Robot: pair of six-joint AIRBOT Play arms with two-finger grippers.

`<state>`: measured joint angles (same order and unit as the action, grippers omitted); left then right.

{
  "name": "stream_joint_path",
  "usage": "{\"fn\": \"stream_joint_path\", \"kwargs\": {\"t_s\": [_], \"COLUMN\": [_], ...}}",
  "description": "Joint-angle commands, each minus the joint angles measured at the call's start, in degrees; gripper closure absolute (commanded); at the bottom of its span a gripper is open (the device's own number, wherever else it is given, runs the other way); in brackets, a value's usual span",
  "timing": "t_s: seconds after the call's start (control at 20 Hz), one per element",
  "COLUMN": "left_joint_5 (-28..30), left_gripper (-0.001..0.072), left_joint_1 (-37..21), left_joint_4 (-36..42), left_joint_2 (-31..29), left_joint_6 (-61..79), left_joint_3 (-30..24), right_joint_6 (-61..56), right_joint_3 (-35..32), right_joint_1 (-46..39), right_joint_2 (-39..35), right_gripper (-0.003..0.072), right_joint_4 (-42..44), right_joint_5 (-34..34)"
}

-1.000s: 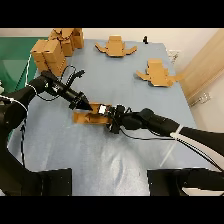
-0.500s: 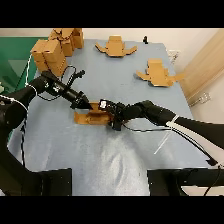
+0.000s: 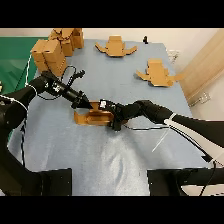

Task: Fold the box.

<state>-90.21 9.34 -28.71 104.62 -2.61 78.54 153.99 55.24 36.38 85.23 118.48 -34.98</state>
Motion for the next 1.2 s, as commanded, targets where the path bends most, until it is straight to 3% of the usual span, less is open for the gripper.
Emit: {"fn": "stream_joint_path", "kwargs": {"t_s": [0.0,0.05,0.1,0.15,0.2,0.25,0.4,0.45,0.5,0.55,0.6,0.75,0.85,1.0,1.15], "left_joint_5": [0.31,0.28,0.28,0.37,0.44,1.33,3.28,3.26,3.1,1.31,-2.19,-7.78,-4.39,2.47,10.29], "left_gripper": [0.0686,0.0686,0.0686,0.0684,0.0477,0.0049,0.002,0.0021,0.0145,0.0462,0.0688,0.0696,0.0696,0.0695,0.0694], "left_joint_1": [-0.04,-0.04,-0.04,-0.07,-0.2,-0.52,-2.73,-3.8,-5.18,-6.97,-9.01,-13.92,-13.68,-8.13,1.81], "left_joint_4": [-0.04,-0.04,-0.04,-0.07,-0.11,-0.02,-4.52,-7.1,-9.75,-11.98,-12.37,-6.54,-6.36,-5.66,-4.24], "left_joint_2": [0.02,0.0,0.0,0.0,0.0,-0.02,-0.76,-1.22,-1.73,-2.29,-2.78,-6.16,-12.13,-20.79,-25.22], "left_joint_6": [0.0,0.0,0.0,-0.02,-0.33,-2.82,-7.48,-9.18,-11.45,-11.93,-10.56,-11.61,-9.62,-9.2,-8.39], "left_joint_3": [-0.02,0.0,-0.02,0.0,0.0,0.0,0.02,0.02,0.02,0.02,0.0,-3.1,-9.77,-21.59,-25.99], "right_joint_6": [0.55,0.55,0.55,0.55,0.55,0.55,0.52,0.52,0.52,0.52,0.52,0.52,0.52,0.52,0.26], "right_joint_3": [0.52,0.52,0.52,0.52,0.52,0.52,0.52,0.52,0.52,0.52,0.52,0.52,0.52,0.52,0.52], "right_joint_1": [0.04,0.04,0.04,0.04,0.04,0.04,0.04,0.04,0.0,0.0,0.0,0.0,0.0,0.0,0.02], "right_joint_2": [0.15,0.15,0.15,0.15,0.15,0.15,0.15,0.17,0.15,0.15,0.15,0.17,0.17,0.17,0.15], "right_gripper": [0.0421,0.0606,0.0664,0.0664,0.0665,0.0676,0.0676,0.0676,0.0676,0.0676,0.0676,0.0676,0.0676,0.0676,0.0676], "right_joint_4": [0.5,0.52,0.5,0.5,0.5,0.5,0.48,0.46,0.46,0.42,0.42,0.42,0.42,0.44,0.46], "right_joint_5": [-0.26,-0.24,-0.22,-0.24,-0.24,-0.24,-0.44,-0.44,-0.42,-0.44,-0.46,-0.42,-0.35,0.0,-0.07]}}
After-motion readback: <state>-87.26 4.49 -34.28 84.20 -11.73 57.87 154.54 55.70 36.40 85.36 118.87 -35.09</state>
